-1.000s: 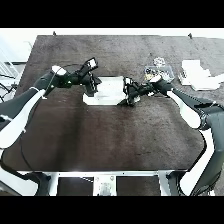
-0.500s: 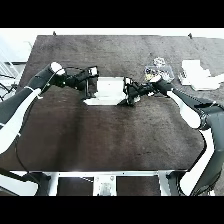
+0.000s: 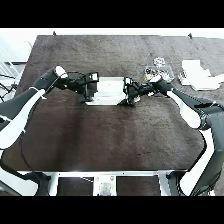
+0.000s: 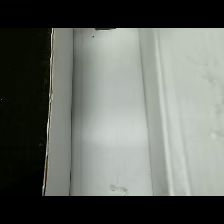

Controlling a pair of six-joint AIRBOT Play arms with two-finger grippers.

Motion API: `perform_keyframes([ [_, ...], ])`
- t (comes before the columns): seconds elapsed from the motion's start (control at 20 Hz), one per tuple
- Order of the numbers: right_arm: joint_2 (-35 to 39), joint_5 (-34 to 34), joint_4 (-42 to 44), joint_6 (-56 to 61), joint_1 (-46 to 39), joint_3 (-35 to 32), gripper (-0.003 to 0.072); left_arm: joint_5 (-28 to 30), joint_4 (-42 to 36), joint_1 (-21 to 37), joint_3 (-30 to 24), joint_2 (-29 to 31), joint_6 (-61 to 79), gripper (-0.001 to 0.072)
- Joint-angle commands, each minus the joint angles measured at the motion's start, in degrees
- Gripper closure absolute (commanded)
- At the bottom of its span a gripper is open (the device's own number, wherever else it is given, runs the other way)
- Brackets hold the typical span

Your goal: Fold the box and place the chain.

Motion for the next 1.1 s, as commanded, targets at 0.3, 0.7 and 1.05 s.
perform_keyframes([
  [0.3,0.0,0.0,0.0,0.0,0.0,0.0,0.0097,2.2,-0.2,-1.9,0.1,-2.4,2.9,0.0065],
  [0.7,0.0,0.0,0.0,0.0,0.0,0.0,0.0097,5.3,0.6,-2.5,0.1,-2.4,2.4,0.0146],
  [1.05,0.0,0.0,0.0,0.0,0.0,0.0,0.0096,3.6,-1.9,-2.9,0.1,-2.4,2.7,0.0309],
])
